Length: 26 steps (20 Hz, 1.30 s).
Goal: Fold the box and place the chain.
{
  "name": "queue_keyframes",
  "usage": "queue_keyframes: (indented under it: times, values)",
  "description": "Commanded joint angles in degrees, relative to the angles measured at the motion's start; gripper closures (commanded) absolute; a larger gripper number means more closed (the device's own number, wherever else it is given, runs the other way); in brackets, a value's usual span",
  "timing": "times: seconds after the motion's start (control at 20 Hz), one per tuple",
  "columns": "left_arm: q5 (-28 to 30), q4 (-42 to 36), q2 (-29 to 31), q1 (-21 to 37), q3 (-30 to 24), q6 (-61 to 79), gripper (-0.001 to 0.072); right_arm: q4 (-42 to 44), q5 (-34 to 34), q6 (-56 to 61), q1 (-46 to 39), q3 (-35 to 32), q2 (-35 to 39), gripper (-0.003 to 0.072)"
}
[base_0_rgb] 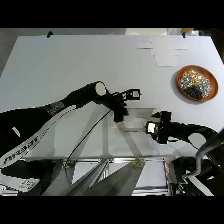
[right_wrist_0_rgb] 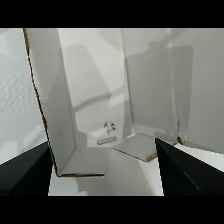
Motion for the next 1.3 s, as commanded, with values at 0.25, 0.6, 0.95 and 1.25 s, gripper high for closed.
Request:
queue_keyframes:
  times: [0.25,0.6,0.95,1.25]
  values:
    - [0.00,0.02,0.00,-0.02,-0.02,0.02,0.0693,8.83,4.13,-8.90,-8.13,4.20,-3.78,-0.0003]
    - [0.00,0.02,0.00,-0.02,-0.02,0.02,0.0693,9.42,6.10,-11.93,-15.04,4.20,-6.62,-0.0001]
    - [0.00,0.02,0.00,-0.02,-0.02,0.00,0.0693,20.24,8.11,-22.58,-16.39,4.20,-10.69,0.0019]
    - [0.00,0.00,0.00,-0.02,-0.02,0.00,0.0693,20.76,9.84,-22.84,-20.31,4.61,-15.69,0.0019]
